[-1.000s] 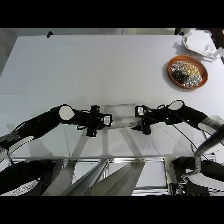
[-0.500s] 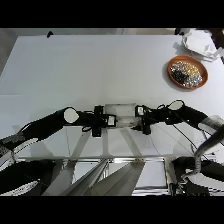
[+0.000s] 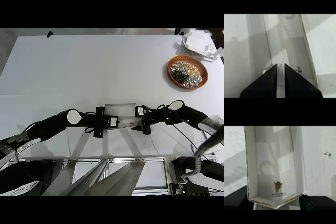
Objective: Fold the box and place the chain.
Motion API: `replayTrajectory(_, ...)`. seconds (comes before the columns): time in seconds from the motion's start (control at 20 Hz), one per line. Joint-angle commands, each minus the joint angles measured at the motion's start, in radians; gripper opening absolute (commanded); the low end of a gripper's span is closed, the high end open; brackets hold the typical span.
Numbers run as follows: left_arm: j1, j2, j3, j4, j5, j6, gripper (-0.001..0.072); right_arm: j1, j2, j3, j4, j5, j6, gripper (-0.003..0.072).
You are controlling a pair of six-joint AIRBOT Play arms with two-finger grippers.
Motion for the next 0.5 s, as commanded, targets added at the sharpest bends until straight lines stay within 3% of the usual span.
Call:
replayTrajectory(0.0, 0.032, 0.047, 0.0, 0.015, 0.019, -0.001, 0.0109, 0.0, 0.0, 0.001, 0.0, 0.0, -0.001, 0.0458)
replayTrajectory(0.3, 0.114, 0.083, 0.0, 0.143, -0.153, -0.041, 0.0109, 0.0, 0.0, 0.001, 0.0, 0.0, -0.001, 0.0458)
replayTrajectory(0.45, 0.129, 0.084, -0.004, 0.205, -0.176, -0.078, 0.011, 0.0, 0.0, 0.001, 0.0, 0.0, -0.001, 0.0458)
